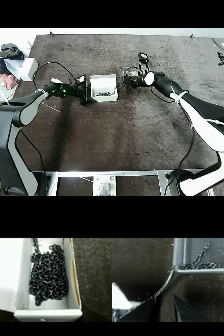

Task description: Fold the box and place the chain.

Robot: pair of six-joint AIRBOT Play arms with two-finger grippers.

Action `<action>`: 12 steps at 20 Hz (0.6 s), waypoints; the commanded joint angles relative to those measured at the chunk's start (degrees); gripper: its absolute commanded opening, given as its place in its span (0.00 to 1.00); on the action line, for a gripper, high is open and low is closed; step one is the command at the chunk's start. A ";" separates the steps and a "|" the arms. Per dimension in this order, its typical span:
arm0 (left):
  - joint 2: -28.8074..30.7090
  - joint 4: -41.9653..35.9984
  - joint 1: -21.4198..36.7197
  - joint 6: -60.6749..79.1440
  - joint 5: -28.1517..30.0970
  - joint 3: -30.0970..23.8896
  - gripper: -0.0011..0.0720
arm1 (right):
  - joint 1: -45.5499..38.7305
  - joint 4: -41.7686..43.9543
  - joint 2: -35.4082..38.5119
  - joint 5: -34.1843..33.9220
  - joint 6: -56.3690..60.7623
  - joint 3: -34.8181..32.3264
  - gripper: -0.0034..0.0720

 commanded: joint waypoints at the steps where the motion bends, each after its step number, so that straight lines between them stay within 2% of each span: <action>1: -0.02 0.00 -0.02 0.02 0.00 0.00 0.33 | -1.81 8.50 -6.54 -2.43 -2.16 3.21 0.44; 5: -0.02 0.00 -0.02 0.02 0.02 0.02 0.33 | -1.62 12.31 -12.11 -4.37 -2.19 8.81 0.43; 6: -0.02 0.00 -0.02 0.02 0.04 0.02 0.33 | -1.49 12.68 -12.74 -3.91 -2.27 9.84 0.33; 7: -0.02 0.02 -0.02 0.02 0.04 0.02 0.33 | -1.46 12.48 -12.94 -3.45 -2.38 10.40 0.15; 8: -0.02 0.02 -0.02 0.02 0.04 0.02 0.33 | -1.49 12.50 -12.50 -2.71 -2.38 10.40 0.07; 9: -0.02 0.00 -0.02 0.02 0.02 0.02 0.33 | -1.44 12.22 -11.19 -0.63 -2.43 10.38 0.03; 12: -0.02 0.02 -0.02 0.02 -0.02 0.02 0.33 | -0.11 6.67 -3.17 5.31 -4.76 10.27 0.03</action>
